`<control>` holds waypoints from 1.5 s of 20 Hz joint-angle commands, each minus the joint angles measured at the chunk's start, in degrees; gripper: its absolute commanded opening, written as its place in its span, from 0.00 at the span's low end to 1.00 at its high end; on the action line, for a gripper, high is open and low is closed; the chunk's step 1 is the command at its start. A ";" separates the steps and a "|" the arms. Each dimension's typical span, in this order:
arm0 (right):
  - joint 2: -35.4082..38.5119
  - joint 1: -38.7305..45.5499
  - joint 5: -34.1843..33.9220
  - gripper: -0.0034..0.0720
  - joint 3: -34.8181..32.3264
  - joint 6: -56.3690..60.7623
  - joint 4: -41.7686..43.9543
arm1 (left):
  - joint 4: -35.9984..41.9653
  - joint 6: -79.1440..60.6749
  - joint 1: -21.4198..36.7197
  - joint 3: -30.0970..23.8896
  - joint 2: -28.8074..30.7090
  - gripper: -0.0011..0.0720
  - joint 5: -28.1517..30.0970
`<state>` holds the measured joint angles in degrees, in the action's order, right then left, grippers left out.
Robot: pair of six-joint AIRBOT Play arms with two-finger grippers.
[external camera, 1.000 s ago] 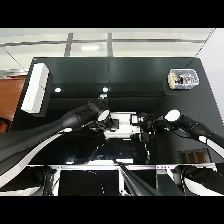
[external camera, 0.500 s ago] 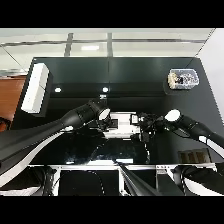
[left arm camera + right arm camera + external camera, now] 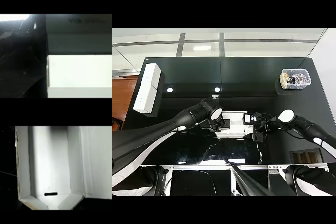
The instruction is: Fold the box and place the chain.
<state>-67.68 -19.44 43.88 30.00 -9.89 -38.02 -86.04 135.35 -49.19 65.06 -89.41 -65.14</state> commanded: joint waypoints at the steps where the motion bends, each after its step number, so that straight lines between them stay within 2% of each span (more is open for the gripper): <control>1: 4.15 0.04 1.84 0.86 0.04 3.52 -4.17 | -0.33 -0.13 -0.02 1.07 0.00 0.04 -0.02; 6: 4.50 0.04 2.27 0.85 0.04 0.66 -4.13 | -0.48 -0.15 -0.02 1.86 -0.02 0.04 -0.07; 7: 4.50 0.04 2.29 0.72 0.04 -0.13 -4.09 | -0.48 -0.13 -0.02 1.86 -0.02 0.04 -0.04; 8: 4.50 0.04 2.34 0.65 0.04 -0.22 -4.17 | -0.50 -0.13 -0.02 1.86 -0.04 0.04 -0.04; 9: 4.50 0.04 2.36 0.65 0.04 -0.22 -4.24 | -0.48 -0.13 -0.02 1.86 -0.11 0.04 -0.04; 11: 4.50 0.04 2.47 0.42 0.04 -0.20 -4.22 | -0.46 -0.13 -0.02 1.86 -0.39 0.04 -0.09; 12: 4.50 0.04 2.45 0.39 0.04 -0.20 -4.13 | -0.39 -0.13 -0.02 1.86 -0.50 0.04 -0.09; 17: 4.31 0.04 2.01 0.39 0.02 -0.15 -1.97 | -0.28 -0.15 -0.04 1.86 -0.57 0.04 -0.55; 21: 3.50 0.04 1.92 0.39 -0.02 -0.20 4.37 | -0.26 -0.15 -0.04 1.86 -0.55 0.04 -0.81; 26: -1.14 -0.28 1.92 0.39 -0.04 -0.26 11.23 | -0.26 -0.13 -0.02 1.86 -0.57 0.04 -0.92; 30: -2.64 -0.26 1.73 0.39 -0.13 -0.24 11.19 | -0.26 -0.13 -0.04 1.86 -0.57 0.05 -1.16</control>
